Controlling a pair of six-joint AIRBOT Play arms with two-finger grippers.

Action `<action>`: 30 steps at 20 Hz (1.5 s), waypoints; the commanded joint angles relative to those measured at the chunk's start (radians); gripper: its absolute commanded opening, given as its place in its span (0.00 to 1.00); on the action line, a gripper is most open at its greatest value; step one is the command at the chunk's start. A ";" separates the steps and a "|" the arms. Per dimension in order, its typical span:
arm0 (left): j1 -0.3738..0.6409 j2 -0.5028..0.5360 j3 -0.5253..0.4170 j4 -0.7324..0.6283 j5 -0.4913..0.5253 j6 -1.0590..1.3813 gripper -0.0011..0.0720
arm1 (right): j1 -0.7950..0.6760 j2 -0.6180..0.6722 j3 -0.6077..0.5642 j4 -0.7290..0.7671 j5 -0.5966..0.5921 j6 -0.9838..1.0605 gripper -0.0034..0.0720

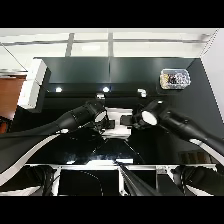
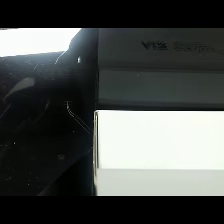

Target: Fold the box and place the chain.

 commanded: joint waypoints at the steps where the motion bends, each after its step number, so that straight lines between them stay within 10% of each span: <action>1: 0.000 0.000 0.000 0.000 -0.002 0.001 0.06 | -0.050 0.126 0.005 -0.071 0.061 -0.085 0.42; 5: 0.000 0.000 0.000 0.000 -0.002 0.001 0.06 | -0.224 0.179 0.004 -0.385 0.206 -0.171 0.41; 9: 0.000 0.000 0.000 0.000 0.006 0.001 0.06 | -0.508 0.127 0.002 -0.475 -0.026 -0.190 0.41; 10: 0.000 0.000 0.000 0.000 0.006 0.001 0.06 | -0.578 0.099 0.003 -0.458 -0.087 -0.187 0.49; 11: 0.000 0.000 0.000 0.000 0.006 0.001 0.06 | -0.647 0.061 0.006 -0.404 -0.144 -0.198 0.98; 15: 0.000 0.000 0.000 0.000 0.005 0.001 0.06 | -0.829 -0.112 0.158 -0.129 -0.274 -0.303 0.99; 23: 0.000 0.000 0.000 0.000 0.005 0.001 0.06 | -0.874 -0.621 0.845 -0.101 0.102 -0.176 0.99; 30: 0.000 0.000 0.000 0.000 0.003 0.001 0.06 | -0.877 -0.752 0.921 -0.128 0.113 -0.084 0.98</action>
